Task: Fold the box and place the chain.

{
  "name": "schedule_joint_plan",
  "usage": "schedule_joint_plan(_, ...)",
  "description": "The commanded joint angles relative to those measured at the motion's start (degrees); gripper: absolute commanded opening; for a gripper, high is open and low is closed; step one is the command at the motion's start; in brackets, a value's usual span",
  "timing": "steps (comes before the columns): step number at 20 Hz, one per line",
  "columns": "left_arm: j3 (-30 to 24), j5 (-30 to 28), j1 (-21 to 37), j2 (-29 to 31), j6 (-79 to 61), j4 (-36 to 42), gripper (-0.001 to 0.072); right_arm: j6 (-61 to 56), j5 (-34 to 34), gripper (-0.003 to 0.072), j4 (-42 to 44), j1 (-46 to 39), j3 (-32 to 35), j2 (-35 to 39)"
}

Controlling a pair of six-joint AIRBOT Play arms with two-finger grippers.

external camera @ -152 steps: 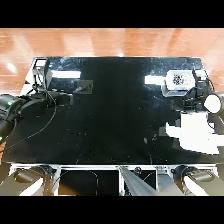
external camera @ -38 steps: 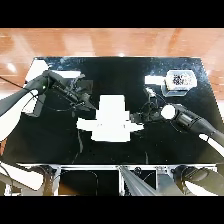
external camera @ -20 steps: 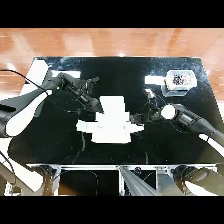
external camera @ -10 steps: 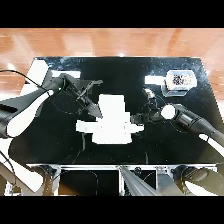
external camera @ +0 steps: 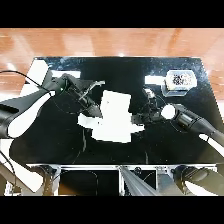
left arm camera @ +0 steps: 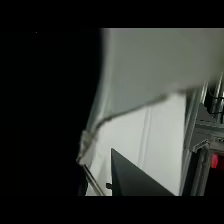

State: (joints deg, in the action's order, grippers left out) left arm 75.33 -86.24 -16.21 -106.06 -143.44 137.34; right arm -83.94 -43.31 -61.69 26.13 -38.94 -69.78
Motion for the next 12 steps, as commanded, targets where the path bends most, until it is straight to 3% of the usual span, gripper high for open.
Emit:
schedule_joint_plan(1,0.1,2.8,-0.1,0.0,-0.2,0.0,0.0228,0.2,0.1,0.0031,0.2,0.1,0.0,0.0)
schedule_joint_plan(2,0.1,3.1,-0.1,0.0,-0.2,0.0,0.0175,0.2,0.1,0.0032,0.2,0.1,0.0,0.0)
schedule_joint_plan(3,0.1,3.2,-0.1,0.0,-0.2,0.0,0.0077,0.3,0.1,0.0032,0.2,0.1,0.0,0.0)
schedule_joint_plan(4,0.1,3.2,-0.1,0.0,-0.2,0.0,0.0036,0.4,0.1,0.0032,0.2,0.1,0.0,0.0)
schedule_joint_plan(8,0.1,3.2,-0.1,0.0,-0.3,-0.2,0.0023,0.4,0.1,0.0034,0.2,0.0,0.0,0.0)
schedule_joint_plan(9,0.1,3.0,-0.1,0.0,-0.5,-0.3,0.0023,0.4,0.1,0.0082,0.2,-0.1,0.0,0.1)
schedule_joint_plan(10,0.4,2.6,-0.1,0.0,-0.8,-0.4,0.0022,0.4,-0.7,0.0531,-0.4,-0.5,-0.3,0.3)
schedule_joint_plan(11,0.8,2.3,-0.1,0.1,-1.3,-0.4,0.0022,0.6,-2.5,0.0709,-1.6,-1.4,-1.3,0.7)
schedule_joint_plan(12,1.3,2.1,-0.1,0.4,-1.7,-0.3,0.0022,0.6,-5.9,0.0709,-3.8,-3.0,-3.0,1.4)
